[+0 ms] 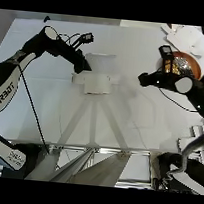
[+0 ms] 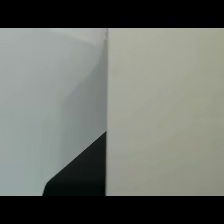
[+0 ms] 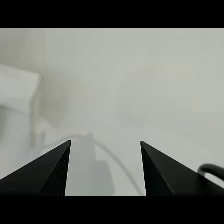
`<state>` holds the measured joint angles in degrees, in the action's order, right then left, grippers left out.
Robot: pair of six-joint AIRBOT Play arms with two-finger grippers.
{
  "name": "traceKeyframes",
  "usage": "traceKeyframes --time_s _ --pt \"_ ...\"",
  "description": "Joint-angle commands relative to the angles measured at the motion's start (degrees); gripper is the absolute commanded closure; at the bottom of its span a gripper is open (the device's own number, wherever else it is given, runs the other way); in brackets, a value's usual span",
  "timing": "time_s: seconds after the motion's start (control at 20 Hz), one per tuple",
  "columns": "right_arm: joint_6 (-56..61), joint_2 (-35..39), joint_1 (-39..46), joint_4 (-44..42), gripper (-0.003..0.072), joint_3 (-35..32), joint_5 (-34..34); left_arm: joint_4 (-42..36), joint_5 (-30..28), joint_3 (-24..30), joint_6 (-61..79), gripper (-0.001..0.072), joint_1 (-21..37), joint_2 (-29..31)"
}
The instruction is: Fold the box and place the chain.
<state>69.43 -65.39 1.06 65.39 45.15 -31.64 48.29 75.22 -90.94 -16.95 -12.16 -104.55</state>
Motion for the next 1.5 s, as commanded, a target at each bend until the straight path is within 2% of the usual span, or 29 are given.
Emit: traceKeyframes --time_s 0.0,0.35,0.55,0.7,0.85,0.95,1.1,1.25,1.35,1.45 --pt "1.11 0.74 3.72 0.13 0.0228 0.07 -2.69 3.54 5.09 -0.02 -2.16 0.0707 0.02 2.99" --pt "1.05 0.74 3.54 0.15 0.0228 0.07 -2.62 3.67 9.38 -0.02 -4.22 0.0709 -0.15 10.51" --pt "1.05 0.74 3.54 0.15 0.0228 0.07 -2.62 9.2 12.87 0.0 -5.88 0.0709 -1.97 17.18" --pt "1.05 0.74 3.54 0.15 0.0228 0.07 -2.62 7.26 15.34 0.81 -6.19 0.0708 -1.99 20.13" --pt "1.05 0.74 3.54 0.15 0.0228 0.07 -2.62 0.98 13.77 7.63 0.26 0.0707 -1.84 22.34" --pt "1.05 0.74 3.54 0.15 0.0228 0.07 -2.64 1.25 12.24 12.9 4.17 0.0707 -1.84 22.64" --pt "1.05 0.74 3.54 0.15 0.0228 0.07 -2.62 0.11 2.49 20.79 6.1 0.0707 -1.27 22.47" --pt "1.05 0.74 3.54 0.15 0.0228 0.07 -2.62 -5.01 -7.19 27.65 17.0 0.0705 0.26 22.38" --pt "1.05 0.74 3.54 0.15 0.0228 0.07 -2.64 -11.13 -9.77 30.82 23.43 0.0704 0.94 21.38" --pt "1.05 0.74 3.54 0.15 0.0228 0.07 -2.62 -14.19 -9.86 31.65 26.47 0.0705 0.96 19.15"
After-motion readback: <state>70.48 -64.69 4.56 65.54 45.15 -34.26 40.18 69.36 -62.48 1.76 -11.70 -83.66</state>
